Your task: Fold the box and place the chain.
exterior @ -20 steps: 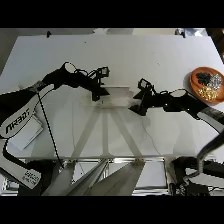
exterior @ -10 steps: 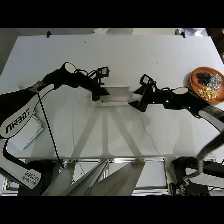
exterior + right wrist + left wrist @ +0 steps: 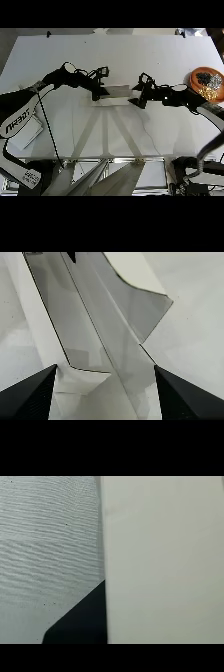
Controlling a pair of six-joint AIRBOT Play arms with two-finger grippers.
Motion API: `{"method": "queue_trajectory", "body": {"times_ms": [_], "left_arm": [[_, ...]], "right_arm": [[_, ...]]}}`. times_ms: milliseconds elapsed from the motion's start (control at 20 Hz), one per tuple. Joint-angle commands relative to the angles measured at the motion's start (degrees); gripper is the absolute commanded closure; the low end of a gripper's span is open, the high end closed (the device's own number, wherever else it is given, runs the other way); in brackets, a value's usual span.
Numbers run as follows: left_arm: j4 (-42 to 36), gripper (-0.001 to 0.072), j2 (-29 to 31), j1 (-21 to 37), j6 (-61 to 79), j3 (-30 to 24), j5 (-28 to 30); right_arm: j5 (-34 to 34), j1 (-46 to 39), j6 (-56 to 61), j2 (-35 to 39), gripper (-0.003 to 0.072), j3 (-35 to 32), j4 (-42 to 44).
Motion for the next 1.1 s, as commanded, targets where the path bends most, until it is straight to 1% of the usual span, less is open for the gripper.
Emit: {"method": "queue_trajectory", "body": {"times_ms": [0,100,250,400,800,850,950,1050], "left_arm": [[0.0,0.0695,0.0,0.0,0.1,0.0,-0.1],[0.0,0.0695,0.0,0.0,0.1,0.0,-0.1],[0.0,0.0695,0.0,0.0,0.1,0.0,-0.1],[0.0,0.0695,0.0,0.0,0.1,0.0,-0.1],[0.0,0.0695,0.0,0.0,0.1,0.0,-0.1],[0.0,0.0695,0.0,0.0,0.1,0.0,-0.1],[0.0,0.0695,0.0,0.0,0.1,0.0,-0.1],[0.0,0.0695,0.0,0.0,0.1,0.0,-0.1]], "right_arm": [[0.3,0.0,0.9,-0.8,0.0004,1.6,-2.9],[0.3,0.0,4.3,-0.8,0.0004,1.6,-6.4],[0.8,0.0,13.1,-0.7,0.0004,1.6,-14.1],[1.2,0.0,16.9,-0.5,0.0004,1.6,-15.8],[2.7,0.0,15.0,-0.2,0.0004,5.0,-14.7],[2.7,0.0,15.1,-0.2,0.0004,5.1,-15.8],[2.8,0.0,18.0,0.3,0.0004,5.1,-21.3],[3.0,0.0,18.9,2.6,0.0004,4.7,-24.5]]}}
